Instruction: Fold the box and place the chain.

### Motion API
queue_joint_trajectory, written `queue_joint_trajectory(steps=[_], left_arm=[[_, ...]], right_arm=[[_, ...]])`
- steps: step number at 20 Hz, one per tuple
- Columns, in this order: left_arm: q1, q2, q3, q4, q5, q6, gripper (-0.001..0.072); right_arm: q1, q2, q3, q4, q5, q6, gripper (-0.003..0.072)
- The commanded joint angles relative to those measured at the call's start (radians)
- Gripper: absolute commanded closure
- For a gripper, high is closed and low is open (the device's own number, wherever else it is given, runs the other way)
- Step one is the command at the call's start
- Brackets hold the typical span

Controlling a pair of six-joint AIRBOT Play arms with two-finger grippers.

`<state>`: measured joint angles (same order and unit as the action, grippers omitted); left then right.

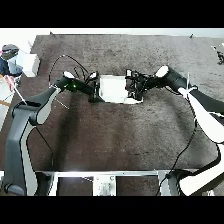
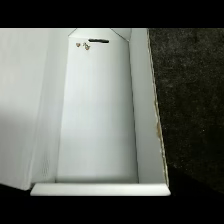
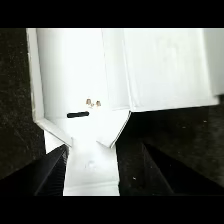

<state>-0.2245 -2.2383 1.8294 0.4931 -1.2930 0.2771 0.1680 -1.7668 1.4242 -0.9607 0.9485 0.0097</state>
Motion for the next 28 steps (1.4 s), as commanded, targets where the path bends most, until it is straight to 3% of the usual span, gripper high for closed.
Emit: queue_joint_trajectory(steps=[1,4,6,9,10,11,22,24,25,26,27,28], left_arm=[[0.0,-0.001,0.0,0.0,0.001,0.0,0.0294],[0.0,-0.001,0.0,0.0,0.001,0.0,0.0294],[0.0,-0.001,0.0,0.0,0.001,0.0,0.0294],[0.0,-0.001,0.0,0.0,0.001,0.0,0.0294],[0.0,-0.001,0.0,0.0,0.001,0.0,0.0295],[0.0,-0.001,0.0,0.0,0.001,0.0,0.0295],[0.0,-0.001,0.0,0.0,0.0,0.0,0.0294],[0.0,-0.001,0.0,0.0,0.001,0.0,0.0295],[0.0,-0.001,0.0,0.0,0.0,0.0,0.0295],[0.0,-0.001,0.0,0.0,0.001,0.0,0.0294],[0.0,-0.001,0.0,0.0,0.001,0.0,0.0294],[0.0,-0.001,0.0,0.0,0.001,0.0,0.0295]], right_arm=[[0.002,-0.025,-0.003,0.032,-0.006,-0.018,0.0174],[0.002,-0.025,-0.003,0.057,0.038,-0.018,0.0176],[0.003,-0.026,-0.003,0.068,0.064,-0.017,0.0285],[0.003,-0.026,-0.003,0.081,0.042,-0.018,0.0292],[0.003,-0.026,-0.003,0.1,0.038,-0.018,0.0389],[0.003,-0.026,-0.003,0.12,0.029,-0.018,0.0414],[0.047,-0.058,-0.003,0.183,-0.034,-0.097,0.0412],[0.051,-0.058,-0.003,0.183,-0.056,-0.097,0.0296],[0.051,-0.058,-0.003,0.182,-0.056,-0.097,0.0286],[0.051,-0.058,-0.003,0.179,-0.056,-0.097,0.0228],[0.051,-0.058,-0.003,0.179,-0.056,-0.098,0.0057],[0.051,-0.058,-0.003,0.179,-0.055,-0.101,0.005]])
